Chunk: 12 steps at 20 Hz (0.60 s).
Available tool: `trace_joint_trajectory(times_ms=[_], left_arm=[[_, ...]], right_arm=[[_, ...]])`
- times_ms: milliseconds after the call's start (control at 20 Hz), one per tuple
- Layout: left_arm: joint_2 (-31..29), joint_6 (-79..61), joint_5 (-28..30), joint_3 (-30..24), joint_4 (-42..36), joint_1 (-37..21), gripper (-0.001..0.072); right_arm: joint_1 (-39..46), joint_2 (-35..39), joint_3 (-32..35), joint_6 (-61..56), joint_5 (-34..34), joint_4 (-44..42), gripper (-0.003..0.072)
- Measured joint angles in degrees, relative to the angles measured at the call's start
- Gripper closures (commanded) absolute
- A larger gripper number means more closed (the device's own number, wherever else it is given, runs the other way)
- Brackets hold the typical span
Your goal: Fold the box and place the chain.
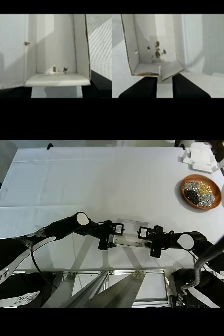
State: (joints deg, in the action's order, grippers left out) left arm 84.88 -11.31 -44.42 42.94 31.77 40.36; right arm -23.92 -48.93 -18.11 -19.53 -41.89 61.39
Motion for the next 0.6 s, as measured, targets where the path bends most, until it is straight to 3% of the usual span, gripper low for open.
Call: trace_joint_trajectory(times_ms=[600], left_arm=[[0.00, 0.00, 0.00, 0.00, 0.09, -0.02, 0.0375]], right_arm=[[0.00, -0.39, 0.07, 7.32, 0.70, -6.99, 0.0535]])
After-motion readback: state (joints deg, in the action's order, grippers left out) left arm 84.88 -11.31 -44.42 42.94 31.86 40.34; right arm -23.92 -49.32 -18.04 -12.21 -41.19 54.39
